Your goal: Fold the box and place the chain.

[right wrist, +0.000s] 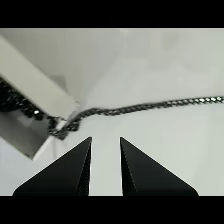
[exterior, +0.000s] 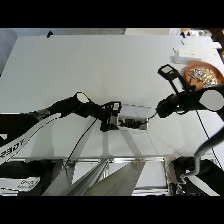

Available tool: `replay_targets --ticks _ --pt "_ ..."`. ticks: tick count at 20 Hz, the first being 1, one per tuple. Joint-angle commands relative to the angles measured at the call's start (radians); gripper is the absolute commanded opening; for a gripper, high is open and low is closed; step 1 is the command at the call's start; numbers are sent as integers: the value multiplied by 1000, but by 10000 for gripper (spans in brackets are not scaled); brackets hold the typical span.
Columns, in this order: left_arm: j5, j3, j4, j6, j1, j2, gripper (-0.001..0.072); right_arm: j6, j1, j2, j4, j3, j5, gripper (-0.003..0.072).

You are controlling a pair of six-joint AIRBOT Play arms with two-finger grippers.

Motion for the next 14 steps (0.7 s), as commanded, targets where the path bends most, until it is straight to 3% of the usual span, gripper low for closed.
replay_targets --ticks 1,9,11,14 --pt "0 0 0 0 0 1 172 92 -107 10 -13 0 -29 203" --pt "0 0 0 0 0 0 172 332 -146 2 -8 -72 -211 208" --pt "0 0 0 0 0 0 172 334 -147 2 -20 -100 -224 367" --pt "0 0 0 0 0 1 172 334 -147 -13 -24 -143 -212 384"
